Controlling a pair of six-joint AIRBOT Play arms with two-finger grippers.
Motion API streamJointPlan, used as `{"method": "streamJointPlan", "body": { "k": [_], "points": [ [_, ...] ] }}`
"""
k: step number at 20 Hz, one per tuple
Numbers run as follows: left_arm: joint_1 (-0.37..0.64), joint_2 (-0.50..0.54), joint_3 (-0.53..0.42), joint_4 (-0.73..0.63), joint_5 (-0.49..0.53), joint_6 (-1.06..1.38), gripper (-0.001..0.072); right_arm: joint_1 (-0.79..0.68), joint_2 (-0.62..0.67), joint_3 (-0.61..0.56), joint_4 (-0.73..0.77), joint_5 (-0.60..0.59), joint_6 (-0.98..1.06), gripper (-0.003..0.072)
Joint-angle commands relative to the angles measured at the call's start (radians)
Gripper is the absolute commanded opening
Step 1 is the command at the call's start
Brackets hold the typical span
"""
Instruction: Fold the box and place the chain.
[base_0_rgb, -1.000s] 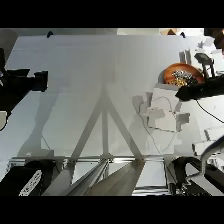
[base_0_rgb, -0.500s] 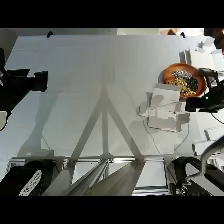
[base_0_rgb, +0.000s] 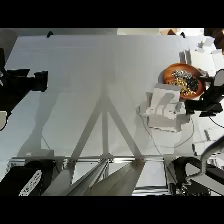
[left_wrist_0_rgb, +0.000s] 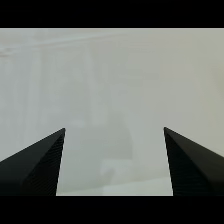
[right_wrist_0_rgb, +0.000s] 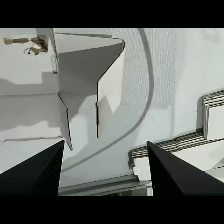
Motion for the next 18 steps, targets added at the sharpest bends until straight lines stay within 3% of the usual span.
{"method": "streamJointPlan", "body": {
  "k": [1,4,5,6,7,8,14,18],
  "points": [
    [-0.001,0.001,0.001,0.000,0.000,0.000,0.0693,0.000,-0.059,0.000,-0.005,-0.003,0.036,0.0538],
    [-0.001,0.001,0.001,0.000,0.000,0.000,0.0693,0.000,-0.110,0.000,-0.007,-0.026,0.046,0.0511],
    [-0.001,0.001,0.001,0.000,0.000,0.000,0.0693,0.000,-0.121,0.000,-0.014,-0.058,0.064,0.0421],
    [-0.001,0.001,0.001,0.000,0.000,0.000,0.0693,0.000,-0.130,0.000,-0.018,-0.091,0.072,0.0384],
    [-0.001,0.001,0.001,0.000,0.000,0.000,0.0693,0.000,-0.140,0.000,-0.016,-0.106,0.071,0.0183],
    [-0.001,0.001,0.001,0.000,0.000,0.000,0.0693,0.000,-0.148,0.000,-0.016,-0.103,0.066,0.0034],
    [-0.001,0.001,0.001,0.000,0.000,0.000,0.0693,0.023,-0.141,0.000,0.010,-0.091,-0.037,0.0024],
    [-0.001,0.001,0.001,0.000,0.000,0.000,0.0693,0.148,-0.024,0.000,0.024,-0.203,-0.076,0.0023]
  ]
}}
